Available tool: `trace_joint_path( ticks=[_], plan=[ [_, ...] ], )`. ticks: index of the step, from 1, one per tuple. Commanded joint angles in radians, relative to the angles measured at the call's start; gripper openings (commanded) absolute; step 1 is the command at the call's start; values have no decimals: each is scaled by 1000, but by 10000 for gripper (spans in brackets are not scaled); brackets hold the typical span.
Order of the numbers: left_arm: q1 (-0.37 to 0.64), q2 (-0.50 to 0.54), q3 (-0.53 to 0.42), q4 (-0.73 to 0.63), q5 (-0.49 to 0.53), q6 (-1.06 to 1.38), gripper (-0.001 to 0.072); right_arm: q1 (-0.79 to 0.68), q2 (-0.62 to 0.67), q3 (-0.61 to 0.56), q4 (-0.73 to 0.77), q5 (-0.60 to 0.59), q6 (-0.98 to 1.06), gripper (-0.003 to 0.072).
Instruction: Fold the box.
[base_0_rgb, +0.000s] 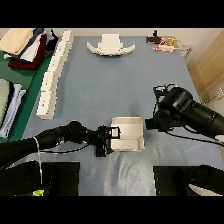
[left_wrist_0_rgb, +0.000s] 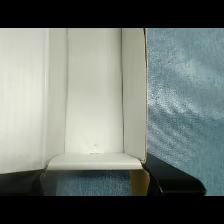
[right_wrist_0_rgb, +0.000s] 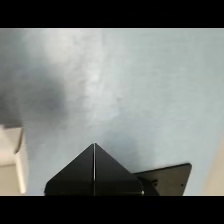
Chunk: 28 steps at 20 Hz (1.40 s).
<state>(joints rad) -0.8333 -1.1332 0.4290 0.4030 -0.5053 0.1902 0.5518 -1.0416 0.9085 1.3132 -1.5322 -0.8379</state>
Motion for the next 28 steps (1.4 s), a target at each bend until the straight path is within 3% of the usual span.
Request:
trace_joint_path(
  ticks=[1,3,6,9,11,16,22,28],
  plan=[
    [0,0,0,0,0,0,596,-208,-61,2,109,137,-219,2],
    [0,0,0,0,0,0,596,-370,-112,2,347,234,-402,2],
    [0,0,0,0,0,0,596,-581,-197,2,780,287,-705,2],
    [-1,0,0,0,0,0,596,-692,-296,2,1087,206,-905,2],
    [0,0,0,0,0,0,596,-699,-349,2,1179,100,-999,2],
    [0,0,0,0,0,0,596,-643,-348,2,1176,35,-1126,2],
    [0,0,0,0,0,0,596,-523,-225,-44,1145,43,-1257,3],
    [0,0,0,0,0,0,596,-386,-32,-220,998,279,-1311,2]
  ],
)
